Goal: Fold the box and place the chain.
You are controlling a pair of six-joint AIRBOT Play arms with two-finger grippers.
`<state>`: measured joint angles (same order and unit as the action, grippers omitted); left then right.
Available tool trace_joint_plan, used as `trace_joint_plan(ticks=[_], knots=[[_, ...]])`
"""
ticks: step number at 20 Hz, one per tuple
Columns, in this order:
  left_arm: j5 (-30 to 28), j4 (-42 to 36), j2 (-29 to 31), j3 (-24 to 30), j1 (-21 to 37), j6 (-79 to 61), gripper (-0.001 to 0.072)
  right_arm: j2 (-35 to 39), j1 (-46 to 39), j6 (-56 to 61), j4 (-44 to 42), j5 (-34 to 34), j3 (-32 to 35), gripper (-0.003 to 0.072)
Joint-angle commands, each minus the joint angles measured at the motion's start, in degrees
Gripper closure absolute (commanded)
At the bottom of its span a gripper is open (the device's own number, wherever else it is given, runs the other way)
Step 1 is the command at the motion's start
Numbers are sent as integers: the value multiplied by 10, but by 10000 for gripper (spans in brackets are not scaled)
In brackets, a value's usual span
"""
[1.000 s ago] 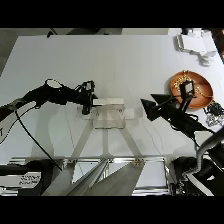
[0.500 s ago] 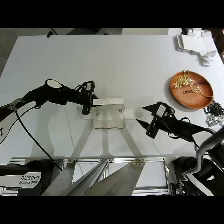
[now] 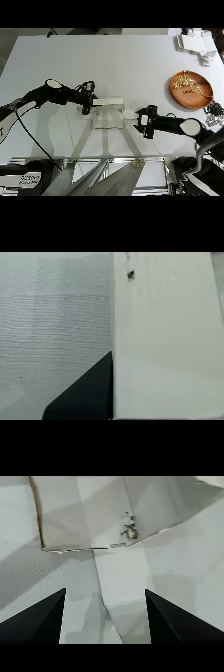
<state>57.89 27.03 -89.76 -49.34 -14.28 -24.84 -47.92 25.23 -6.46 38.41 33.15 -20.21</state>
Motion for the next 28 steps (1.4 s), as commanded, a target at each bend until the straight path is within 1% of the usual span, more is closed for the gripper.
trace_joint_plan(ticks=[1, 2, 4, 5, 9, 12, 15, 19, 22, 25, 27, 28], knots=[[0, 0, 0, 0, 0, 0, 700, -89, 0, -117, -61, 12, -40, 139], [0, 0, 0, 0, 0, 0, 700, -113, 0, -116, -73, 2, -47, 124], [0, 0, 0, 0, 0, 0, 700, -157, 0, -116, -90, -10, -47, 124], [0, 0, 0, 0, 0, 0, 700, -172, 0, -116, -91, -12, -47, 124], [0, 0, 0, 0, 0, 0, 700, -211, 1, -116, -145, -15, -47, 119], [0, 0, 0, 0, 0, 0, 700, -216, 1, -116, -208, -13, -47, 119], [0, 0, 0, 0, 0, 0, 700, -216, 13, -116, -220, -9, -47, 118], [0, 0, 0, 0, 0, 0, 700, -216, 33, -113, -271, -10, -48, 117], [0, 0, 0, 0, 0, 0, 700, -215, 32, -49, -268, -30, -48, 117], [0, 0, 0, 0, 0, 0, 700, -215, 32, -22, -268, -30, -48, 118], [0, 0, 0, 0, 0, 0, 700, -215, 32, -21, -247, -30, -48, 118], [0, 0, 0, 0, 0, 0, 700, -215, 32, -20, -220, -40, -48, 119]])
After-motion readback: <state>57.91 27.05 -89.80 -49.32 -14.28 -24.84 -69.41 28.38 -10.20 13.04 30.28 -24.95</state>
